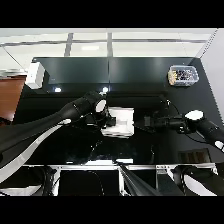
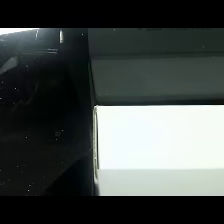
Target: Fold the box and place the chain.
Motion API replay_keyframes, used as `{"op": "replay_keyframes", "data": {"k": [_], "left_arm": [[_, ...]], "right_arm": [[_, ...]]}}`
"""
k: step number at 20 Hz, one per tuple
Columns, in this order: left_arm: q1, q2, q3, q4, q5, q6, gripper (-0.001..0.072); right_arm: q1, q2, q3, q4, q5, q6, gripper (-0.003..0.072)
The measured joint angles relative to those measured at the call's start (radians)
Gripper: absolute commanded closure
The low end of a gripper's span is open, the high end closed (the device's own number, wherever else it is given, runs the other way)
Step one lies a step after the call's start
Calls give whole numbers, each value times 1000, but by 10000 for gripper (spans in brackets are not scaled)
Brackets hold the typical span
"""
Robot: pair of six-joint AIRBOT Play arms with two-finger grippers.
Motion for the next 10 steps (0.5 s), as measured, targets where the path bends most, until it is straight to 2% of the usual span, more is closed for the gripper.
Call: {"op": "replay_keyframes", "data": {"k": [2, 3, 4, 7, 8, 10], "left_arm": [[0, 0, 0, 0, 0, 0, 686], [0, 0, 0, 0, 0, 0, 686], [0, 0, 0, 0, 0, 0, 686], [0, 0, 0, 0, 0, 0, 686], [0, 0, 0, 0, 0, 0, 686], [0, 0, 0, 0, 0, 0, 686]], "right_arm": [[19, -1, 23, 13, 19, 3, 150], [34, -2, 38, 5, 21, 22, 229], [50, -2, 55, -16, 21, 47, 254], [112, -2, 114, -111, 8, 166, 264], [135, -2, 134, -148, 5, 213, 333], [178, -2, 168, -222, -3, 298, 333]]}}
